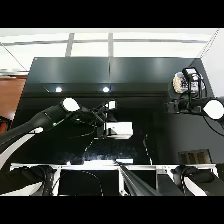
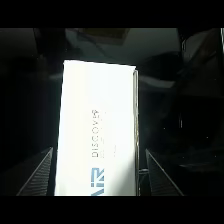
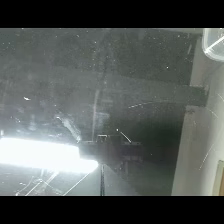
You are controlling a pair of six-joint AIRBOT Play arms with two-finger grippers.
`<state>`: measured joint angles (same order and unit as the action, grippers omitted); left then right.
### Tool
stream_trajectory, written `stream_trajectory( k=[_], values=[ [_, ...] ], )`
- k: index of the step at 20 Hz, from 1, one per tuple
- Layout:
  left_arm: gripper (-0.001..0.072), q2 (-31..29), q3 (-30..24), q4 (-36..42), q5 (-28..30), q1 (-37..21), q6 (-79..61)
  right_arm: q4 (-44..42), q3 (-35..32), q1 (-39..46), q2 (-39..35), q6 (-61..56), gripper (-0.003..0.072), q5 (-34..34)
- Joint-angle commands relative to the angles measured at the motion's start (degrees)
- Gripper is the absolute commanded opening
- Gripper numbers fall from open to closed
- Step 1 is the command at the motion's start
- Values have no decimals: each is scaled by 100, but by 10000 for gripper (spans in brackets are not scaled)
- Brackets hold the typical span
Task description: Fold the box and place the chain.
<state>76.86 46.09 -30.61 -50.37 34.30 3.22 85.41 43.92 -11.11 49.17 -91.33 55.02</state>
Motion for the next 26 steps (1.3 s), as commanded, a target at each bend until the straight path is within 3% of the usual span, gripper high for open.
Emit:
stream_trajectory(
  k=[1,12,22,23,24,25,26],
  values=[
    [716,96,22,-7,-11,66,22,-129,-2,4,-2,-2,2,0],
    [716,291,22,-105,267,376,20,-160,-2,4,-2,-2,2,2],
    [712,380,20,-1202,1191,1051,24,-160,-2,4,-2,-2,2,2],
    [687,378,20,-1193,1209,1078,31,-160,-2,4,-2,-2,2,2],
    [586,374,22,-1198,1226,1106,219,-160,-2,4,-2,-2,2,4],
    [405,352,22,-1200,1226,1104,520,-164,-2,4,-2,-4,2,4],
    [341,313,22,-1202,1226,1067,748,-190,-2,4,-2,-20,2,7]
  ],
)
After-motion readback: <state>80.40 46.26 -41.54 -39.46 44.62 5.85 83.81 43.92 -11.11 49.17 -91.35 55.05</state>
